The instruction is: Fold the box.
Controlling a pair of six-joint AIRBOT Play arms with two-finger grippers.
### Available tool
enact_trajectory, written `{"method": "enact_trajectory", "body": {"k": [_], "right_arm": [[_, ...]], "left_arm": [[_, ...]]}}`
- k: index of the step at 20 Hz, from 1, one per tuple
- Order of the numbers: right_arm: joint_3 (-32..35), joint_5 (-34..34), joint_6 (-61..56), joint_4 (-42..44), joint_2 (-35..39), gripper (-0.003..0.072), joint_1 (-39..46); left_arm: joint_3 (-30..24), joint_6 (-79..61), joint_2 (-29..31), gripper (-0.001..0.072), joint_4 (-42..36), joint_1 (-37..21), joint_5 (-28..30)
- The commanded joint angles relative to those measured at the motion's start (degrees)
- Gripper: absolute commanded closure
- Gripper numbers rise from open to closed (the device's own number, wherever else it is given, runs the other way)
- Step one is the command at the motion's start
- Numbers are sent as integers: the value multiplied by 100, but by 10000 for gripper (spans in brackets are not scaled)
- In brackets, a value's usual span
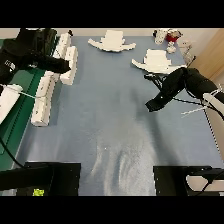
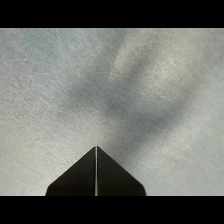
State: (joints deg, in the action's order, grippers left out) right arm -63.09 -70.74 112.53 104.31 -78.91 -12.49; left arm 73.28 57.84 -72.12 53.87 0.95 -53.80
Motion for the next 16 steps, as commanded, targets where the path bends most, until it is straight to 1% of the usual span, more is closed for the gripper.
{"method": "enact_trajectory", "body": {"k": [1,2,4,7,9,16], "right_arm": [[-4,0,0,2,-4,681,0],[-4,0,0,2,-4,681,0],[-4,0,0,2,-4,681,0],[-4,0,0,2,-4,681,0],[-4,0,0,2,-4,681,0],[-4,0,0,2,-4,681,0]], "left_arm": [[-837,1220,651,702,935,1099,44],[-1211,1523,833,702,1049,1508,223],[-1834,1773,990,702,1051,2245,575],[-2430,2127,979,700,1058,3071,1298],[-2616,2124,909,697,1069,3268,1685],[-2651,2111,820,696,1045,3265,1729]]}}
